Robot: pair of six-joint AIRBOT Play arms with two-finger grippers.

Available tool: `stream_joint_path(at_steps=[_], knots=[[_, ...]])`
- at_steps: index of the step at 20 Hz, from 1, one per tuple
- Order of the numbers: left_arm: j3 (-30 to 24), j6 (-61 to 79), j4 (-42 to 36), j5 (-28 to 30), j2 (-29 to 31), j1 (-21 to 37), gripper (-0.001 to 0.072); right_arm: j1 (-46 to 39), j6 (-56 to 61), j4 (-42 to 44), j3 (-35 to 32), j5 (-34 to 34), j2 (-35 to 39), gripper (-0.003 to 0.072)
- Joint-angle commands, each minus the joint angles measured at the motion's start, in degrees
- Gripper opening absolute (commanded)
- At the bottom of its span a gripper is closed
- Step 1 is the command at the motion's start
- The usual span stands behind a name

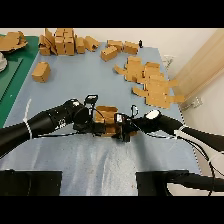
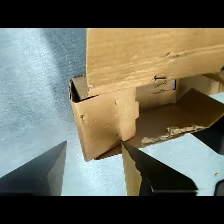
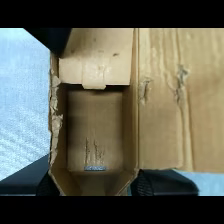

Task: Fold the box.

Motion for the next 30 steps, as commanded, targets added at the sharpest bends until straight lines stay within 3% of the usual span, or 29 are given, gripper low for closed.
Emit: stream_joint_path(at_steps=[1, 7, 14, 27, 29, 30], knots=[[0.5, -0.5, 0.2, 1.2, -0.9, -0.3, 0.0521, 0.0, 0.1, 0.0, 0.0, 0.0, 0.0, 0.0441], [5.2, -2.6, 0.9, 0.2, -5.8, -0.3, 0.0521, 0.0, 0.1, 0.0, 0.0, 0.0, 0.0, 0.0441], [11.5, -3.6, 4.2, -5.8, -11.6, -0.3, 0.0521, 0.0, 0.1, 0.0, 0.0, 0.0, 0.0, 0.0441], [11.8, -5.4, 6.8, -4.4, -14.0, -0.2, 0.0508, 0.0, 0.1, 0.0, 0.0, 0.0, 0.0, 0.0441], [11.8, -4.7, 6.8, -4.3, -14.0, -0.2, 0.0025, 0.0, 0.1, 0.0, 0.0, 0.0, 0.0, 0.0441], [11.8, -4.7, 6.8, -4.0, -14.0, -0.2, 0.0011, 0.0, 0.1, 0.0, 0.0, 0.0, 0.0, 0.0441]])
